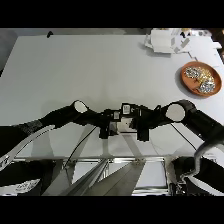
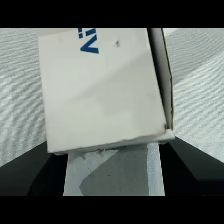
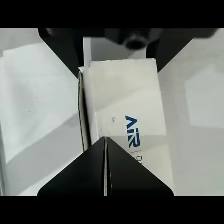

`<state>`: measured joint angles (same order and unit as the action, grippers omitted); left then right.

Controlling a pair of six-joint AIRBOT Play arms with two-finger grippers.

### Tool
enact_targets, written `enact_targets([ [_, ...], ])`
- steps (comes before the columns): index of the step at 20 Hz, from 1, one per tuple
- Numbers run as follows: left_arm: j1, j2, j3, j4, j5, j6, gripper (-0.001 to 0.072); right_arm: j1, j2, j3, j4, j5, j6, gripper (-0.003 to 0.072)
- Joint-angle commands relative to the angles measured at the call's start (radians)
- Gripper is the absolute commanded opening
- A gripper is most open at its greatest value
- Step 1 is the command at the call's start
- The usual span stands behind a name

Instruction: Fold the box and place the chain.

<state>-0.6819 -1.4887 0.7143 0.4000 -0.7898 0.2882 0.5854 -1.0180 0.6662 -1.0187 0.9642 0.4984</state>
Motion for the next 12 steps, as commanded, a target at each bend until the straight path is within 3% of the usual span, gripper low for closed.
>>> enact_targets([
  [1,0.001,0.000,0.000,0.000,0.000,0.000,0.0150,0.000,-0.001,-0.016,0.003,-0.011,0.002,0.0019],
  [12,0.001,0.000,0.000,0.000,0.000,0.000,0.0150,0.000,-0.036,-0.061,0.010,0.015,0.001,0.0019],
])
